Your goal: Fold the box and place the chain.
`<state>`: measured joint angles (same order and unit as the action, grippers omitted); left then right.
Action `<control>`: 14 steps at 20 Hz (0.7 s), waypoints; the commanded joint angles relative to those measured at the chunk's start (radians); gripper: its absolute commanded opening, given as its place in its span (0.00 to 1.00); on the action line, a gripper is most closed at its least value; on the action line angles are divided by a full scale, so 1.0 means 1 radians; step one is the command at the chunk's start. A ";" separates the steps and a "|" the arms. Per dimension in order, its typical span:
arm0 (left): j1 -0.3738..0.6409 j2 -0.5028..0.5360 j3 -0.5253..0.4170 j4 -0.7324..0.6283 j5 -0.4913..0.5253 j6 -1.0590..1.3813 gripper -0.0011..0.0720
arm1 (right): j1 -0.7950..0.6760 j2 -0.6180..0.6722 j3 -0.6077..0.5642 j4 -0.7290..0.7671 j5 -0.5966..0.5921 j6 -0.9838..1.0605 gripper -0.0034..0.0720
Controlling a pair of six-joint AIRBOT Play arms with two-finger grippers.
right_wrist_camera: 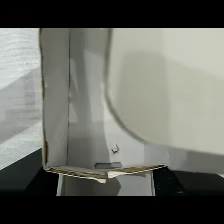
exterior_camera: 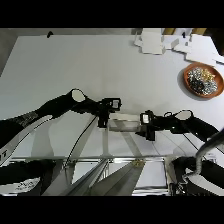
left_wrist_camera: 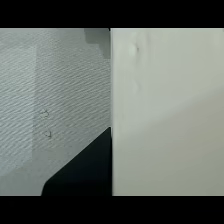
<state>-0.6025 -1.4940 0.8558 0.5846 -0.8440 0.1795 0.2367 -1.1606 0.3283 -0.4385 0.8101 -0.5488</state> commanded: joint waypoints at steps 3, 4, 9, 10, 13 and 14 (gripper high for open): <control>0.000 0.000 0.000 0.000 0.002 0.000 0.03 | 0.001 -0.004 0.000 -0.002 0.010 -0.002 0.57; 0.000 0.000 0.000 0.000 0.002 0.000 0.03 | 0.001 -0.004 0.000 -0.002 0.010 -0.002 0.52; 0.000 0.000 0.000 0.000 0.002 0.000 0.03 | 0.001 -0.004 0.000 -0.002 0.013 -0.002 0.46; 0.000 0.000 0.000 0.000 0.002 0.000 0.03 | 0.001 -0.004 0.000 -0.002 0.013 -0.002 0.46; 0.000 0.000 0.000 0.000 0.002 0.000 0.03 | 0.001 -0.004 0.000 -0.002 0.013 -0.002 0.46; 0.000 0.000 0.000 0.000 0.002 0.000 0.03 | 0.001 -0.004 0.000 -0.002 0.013 -0.002 0.46</control>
